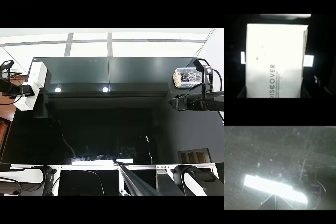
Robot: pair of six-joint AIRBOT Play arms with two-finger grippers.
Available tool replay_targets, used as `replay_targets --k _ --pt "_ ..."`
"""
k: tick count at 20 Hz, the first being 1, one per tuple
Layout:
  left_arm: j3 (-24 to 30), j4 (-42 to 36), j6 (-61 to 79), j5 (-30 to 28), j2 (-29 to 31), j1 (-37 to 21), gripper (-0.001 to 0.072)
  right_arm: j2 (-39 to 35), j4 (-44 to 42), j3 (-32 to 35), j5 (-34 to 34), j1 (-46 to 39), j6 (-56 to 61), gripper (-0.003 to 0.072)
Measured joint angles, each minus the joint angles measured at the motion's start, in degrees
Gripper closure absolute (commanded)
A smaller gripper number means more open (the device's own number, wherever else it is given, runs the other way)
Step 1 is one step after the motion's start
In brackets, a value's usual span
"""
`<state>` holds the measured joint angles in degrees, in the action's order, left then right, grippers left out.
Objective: Fold the box and place the chain.
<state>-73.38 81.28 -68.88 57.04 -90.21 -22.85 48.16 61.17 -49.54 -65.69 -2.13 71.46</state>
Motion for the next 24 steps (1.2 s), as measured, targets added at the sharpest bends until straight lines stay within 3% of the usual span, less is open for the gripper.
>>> replay_targets --k 2,3,4,7,10,11,12,13,14,17,19,21,24 --pt "-0.4 -0.7 1.0 -1.7 -1.6 0.2 0.0434 0.0 0.0 0.0 0.0 0.0 0.4 0.0669" --pt "-0.6 -1.1 1.4 -2.2 -2.3 0.3 0.0352 0.0 0.0 0.0 0.0 0.0 0.6 0.0669" --pt "-0.8 -1.6 1.7 -2.7 -3.0 0.4 0.0033 0.0 0.0 0.0 0.0 0.0 0.7 0.0669" --pt "-2.7 -2.0 2.1 -2.3 -4.0 0.9 0.0001 0.0 0.0 0.0 0.0 0.0 1.5 0.0669" --pt "-10.7 -1.0 -0.1 3.6 -4.3 1.2 0.0011 0.0 -0.1 0.0 0.1 0.0 1.7 0.0667" --pt "-14.0 -1.4 -1.4 6.7 -4.3 1.5 0.0068 0.0 0.0 0.0 0.7 0.0 1.9 0.0667" --pt "-17.5 -2.4 -2.4 11.0 -4.3 1.9 0.0253 0.0 0.2 0.0 1.4 0.0 1.9 0.0667" --pt "-20.8 -3.2 -3.7 15.2 -4.3 2.4 0.0530 0.0 0.2 0.0 2.5 0.0 1.9 0.0668" --pt "-23.7 -3.6 -5.5 20.0 -4.3 3.1 0.0682 0.0 0.2 0.0 3.6 0.0 1.9 0.0669" --pt "-27.5 -5.0 -9.9 29.3 -1.3 6.3 0.0684 0.0 0.2 0.0 5.1 0.0 2.0 0.0676" --pt "-25.2 -6.0 -11.7 29.3 4.3 10.6 0.0683 -0.4 0.8 0.7 6.3 0.1 0.7 0.0676" --pt "-17.7 -6.4 -12.4 24.5 12.2 16.2 0.0683 -0.9 2.2 3.1 11.9 0.1 0.6 0.0674" --pt "2.2 -4.0 -13.7 14.2 27.5 25.2 0.0683 -1.3 4.8 8.0 22.1 0.1 0.6 0.0667"
